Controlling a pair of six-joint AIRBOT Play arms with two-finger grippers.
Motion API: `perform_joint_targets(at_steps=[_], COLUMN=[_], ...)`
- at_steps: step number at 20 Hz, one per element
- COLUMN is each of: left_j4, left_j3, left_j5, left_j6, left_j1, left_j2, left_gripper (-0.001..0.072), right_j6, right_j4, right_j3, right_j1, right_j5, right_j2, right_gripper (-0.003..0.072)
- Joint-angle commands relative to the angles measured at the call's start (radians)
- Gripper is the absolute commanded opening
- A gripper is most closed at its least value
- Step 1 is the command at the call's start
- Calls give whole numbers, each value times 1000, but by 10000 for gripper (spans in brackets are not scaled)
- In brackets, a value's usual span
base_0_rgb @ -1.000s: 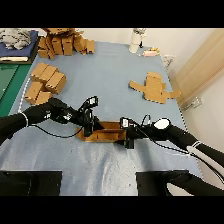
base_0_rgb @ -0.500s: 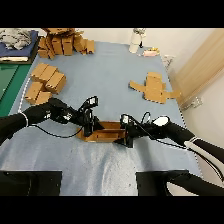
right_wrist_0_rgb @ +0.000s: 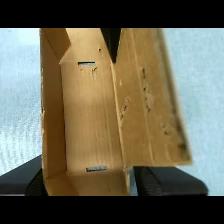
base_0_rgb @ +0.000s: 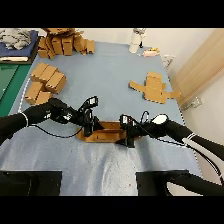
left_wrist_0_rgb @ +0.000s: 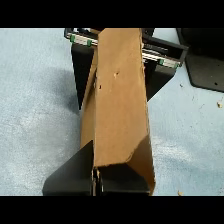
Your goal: Fold the box.
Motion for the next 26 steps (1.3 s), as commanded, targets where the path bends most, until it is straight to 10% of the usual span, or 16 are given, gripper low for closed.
perform_joint_targets(at_steps=[1,26], left_j4=[0,0], left_j3=[1,1], left_j5=[1,1], left_j6=[0,0], left_j1=[1,1], left_j2=[0,0], left_gripper=[16,16], right_j6=[1,-26], right_j4=[-11,26], right_j3=[1,2], right_j1=[0,0], right_j5=[-8,-78], right_j2=[-2,-8], right_gripper=[590,538])
